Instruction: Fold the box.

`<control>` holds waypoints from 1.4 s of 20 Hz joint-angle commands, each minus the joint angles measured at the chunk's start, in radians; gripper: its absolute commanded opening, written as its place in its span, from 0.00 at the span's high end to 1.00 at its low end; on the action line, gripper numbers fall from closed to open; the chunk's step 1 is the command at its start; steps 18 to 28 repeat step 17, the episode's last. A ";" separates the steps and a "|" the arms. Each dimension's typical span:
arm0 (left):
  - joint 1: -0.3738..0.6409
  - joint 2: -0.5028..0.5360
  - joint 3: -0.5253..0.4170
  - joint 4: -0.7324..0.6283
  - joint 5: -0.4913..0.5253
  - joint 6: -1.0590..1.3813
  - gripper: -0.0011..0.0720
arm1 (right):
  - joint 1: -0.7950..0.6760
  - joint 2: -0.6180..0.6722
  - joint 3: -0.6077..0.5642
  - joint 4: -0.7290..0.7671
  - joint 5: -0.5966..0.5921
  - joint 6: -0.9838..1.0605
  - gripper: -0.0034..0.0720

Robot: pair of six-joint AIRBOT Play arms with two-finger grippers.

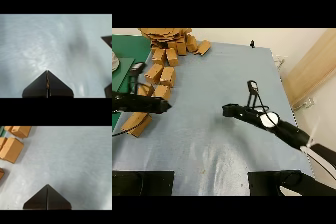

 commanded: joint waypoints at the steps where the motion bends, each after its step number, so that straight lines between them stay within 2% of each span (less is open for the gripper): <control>1: -0.187 -0.232 0.087 -0.152 0.073 0.051 0.97 | -0.021 -0.199 0.237 -0.090 0.177 0.000 0.95; 3: -0.265 -0.301 0.125 -0.226 0.139 0.119 0.97 | -0.021 -0.237 0.298 -0.108 0.179 0.000 0.95; 7: -0.346 -0.351 0.144 -0.244 0.220 0.125 0.97 | -0.021 -0.242 0.311 -0.107 0.198 0.000 0.95; 28: -0.345 -0.349 0.143 -0.244 0.224 0.124 0.97 | -0.022 -0.242 0.311 -0.107 0.207 0.000 0.95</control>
